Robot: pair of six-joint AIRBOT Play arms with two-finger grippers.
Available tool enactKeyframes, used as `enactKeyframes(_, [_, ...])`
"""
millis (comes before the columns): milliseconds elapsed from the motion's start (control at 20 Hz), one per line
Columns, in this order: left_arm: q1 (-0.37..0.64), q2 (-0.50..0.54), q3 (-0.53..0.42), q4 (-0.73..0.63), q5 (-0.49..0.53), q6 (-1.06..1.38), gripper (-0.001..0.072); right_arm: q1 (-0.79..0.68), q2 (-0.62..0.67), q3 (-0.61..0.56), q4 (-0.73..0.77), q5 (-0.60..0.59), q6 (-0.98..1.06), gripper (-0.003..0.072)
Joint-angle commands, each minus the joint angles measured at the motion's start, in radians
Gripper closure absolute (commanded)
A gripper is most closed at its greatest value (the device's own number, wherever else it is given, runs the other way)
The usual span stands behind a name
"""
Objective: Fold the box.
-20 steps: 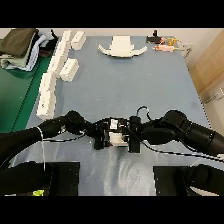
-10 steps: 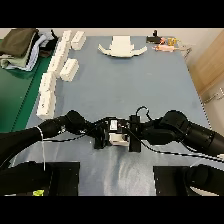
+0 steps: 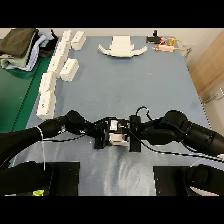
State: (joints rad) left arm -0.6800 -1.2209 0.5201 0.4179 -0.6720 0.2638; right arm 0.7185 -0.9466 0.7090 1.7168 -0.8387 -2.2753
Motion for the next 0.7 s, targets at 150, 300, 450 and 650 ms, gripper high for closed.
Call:
enactKeyframes(150, [0.000, 0.000, 0.000, 0.001, 0.000, 0.000, 0.0247, -0.001, 0.001, 0.024, 0.000, -0.001, 0.002, 0.0576])
enactKeyframes(300, [0.000, 0.000, 0.000, 0.001, 0.000, 0.000, 0.0247, -0.001, 0.000, 0.024, 0.000, -0.002, 0.007, 0.0576])
enactKeyframes(450, [0.000, 0.000, 0.000, 0.001, 0.000, 0.000, 0.0247, -0.001, -0.002, 0.021, 0.001, -0.002, 0.008, 0.0576])
enactKeyframes(650, [0.000, 0.000, 0.000, 0.001, 0.000, 0.000, 0.0247, -0.001, -0.003, 0.003, 0.037, -0.009, 0.007, 0.0576])
